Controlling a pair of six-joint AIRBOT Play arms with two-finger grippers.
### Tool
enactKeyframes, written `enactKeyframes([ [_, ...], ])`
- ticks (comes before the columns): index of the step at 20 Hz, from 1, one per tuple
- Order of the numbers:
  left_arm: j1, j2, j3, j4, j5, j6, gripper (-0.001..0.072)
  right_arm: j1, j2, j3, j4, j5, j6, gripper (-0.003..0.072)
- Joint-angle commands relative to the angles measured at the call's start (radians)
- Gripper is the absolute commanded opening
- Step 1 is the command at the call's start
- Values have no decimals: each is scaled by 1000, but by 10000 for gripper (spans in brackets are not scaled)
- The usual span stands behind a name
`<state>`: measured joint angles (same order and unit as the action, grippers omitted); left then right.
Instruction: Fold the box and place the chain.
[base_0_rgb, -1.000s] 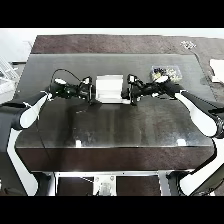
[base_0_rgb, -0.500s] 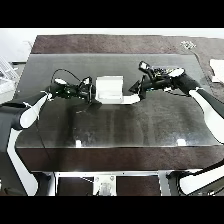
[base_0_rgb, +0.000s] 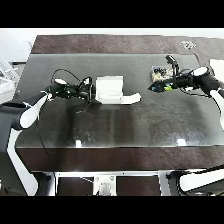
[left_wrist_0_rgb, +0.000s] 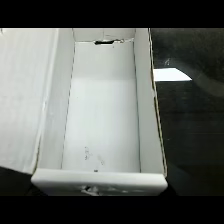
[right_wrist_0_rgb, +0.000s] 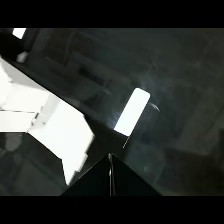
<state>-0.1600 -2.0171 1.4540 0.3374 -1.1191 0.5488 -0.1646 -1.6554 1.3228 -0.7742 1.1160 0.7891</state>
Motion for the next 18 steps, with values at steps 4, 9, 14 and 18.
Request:
enactKeyframes([
  [4,1,0,0,0,0,0,528,46,-109,-11,-4,55,119,10],
  [9,1,0,0,0,0,0,528,137,-175,-10,63,4,113,10],
  [14,1,0,0,0,0,0,528,219,-175,12,132,0,82,10],
  [18,1,0,0,0,0,0,528,233,-173,71,132,12,82,10],
])
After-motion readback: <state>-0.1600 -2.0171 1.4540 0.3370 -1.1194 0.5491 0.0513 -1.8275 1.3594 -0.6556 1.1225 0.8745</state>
